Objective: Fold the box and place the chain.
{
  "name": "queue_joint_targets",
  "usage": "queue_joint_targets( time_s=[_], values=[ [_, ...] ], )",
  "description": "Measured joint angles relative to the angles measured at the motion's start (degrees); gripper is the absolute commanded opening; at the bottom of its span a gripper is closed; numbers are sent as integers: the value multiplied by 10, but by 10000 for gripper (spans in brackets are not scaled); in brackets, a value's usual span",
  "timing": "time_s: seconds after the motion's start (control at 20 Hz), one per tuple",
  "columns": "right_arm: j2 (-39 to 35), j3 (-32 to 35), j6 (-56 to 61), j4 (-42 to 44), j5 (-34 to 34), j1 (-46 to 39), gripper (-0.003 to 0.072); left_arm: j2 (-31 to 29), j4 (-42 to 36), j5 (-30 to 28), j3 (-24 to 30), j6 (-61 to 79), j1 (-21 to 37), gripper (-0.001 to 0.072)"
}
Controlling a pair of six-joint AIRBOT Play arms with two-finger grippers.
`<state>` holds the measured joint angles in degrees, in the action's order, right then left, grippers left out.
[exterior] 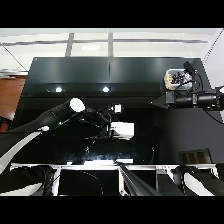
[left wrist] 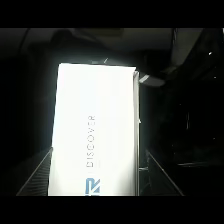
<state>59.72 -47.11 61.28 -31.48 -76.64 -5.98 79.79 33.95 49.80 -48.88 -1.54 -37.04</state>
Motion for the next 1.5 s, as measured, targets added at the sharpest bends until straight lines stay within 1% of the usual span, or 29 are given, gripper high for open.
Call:
queue_joint_targets(
  time_s=[0.15, 0.25, 0.35, 0.4, 0.85, 1.1, 1.3, 1.35, 1.4, 1.45, 1.5],
  values=[
    [0, 0, 0, 1, 0, 0, 34, 2, 5, -1, 0, -1, 0, 708],
    [0, 0, 0, 2, 0, 0, 34, 4, 29, 3, 1, -3, 0, 708],
    [0, 0, -1, 2, 0, 0, 34, -1, 12, -2, 0, -4, 0, 708],
    [0, 0, -1, 2, 0, 0, 34, -2, 21, 3, 1, -4, 0, 708],
    [0, 0, -1, 2, -1, 0, 34, -5, 14, 2, 1, -13, -2, 708],
    [0, 0, -1, 2, -1, 0, 34, 5, 16, 0, 1, -17, -17, 708],
    [0, 0, -1, 2, -1, 0, 34, 21, 42, -36, 1, -33, -40, 707],
    [0, 0, -1, 1, -1, 0, 34, 25, 50, -47, 1, -39, -46, 678],
    [0, 0, -1, 1, -1, 0, 34, 29, 59, -54, 1, -43, -50, 579],
    [0, 0, -1, 2, -1, 0, 34, 31, 66, -60, 1, -48, -53, 427],
    [0, 0, -1, 1, 0, 0, 34, 32, 71, -63, 0, -53, -54, 314]
  ],
)
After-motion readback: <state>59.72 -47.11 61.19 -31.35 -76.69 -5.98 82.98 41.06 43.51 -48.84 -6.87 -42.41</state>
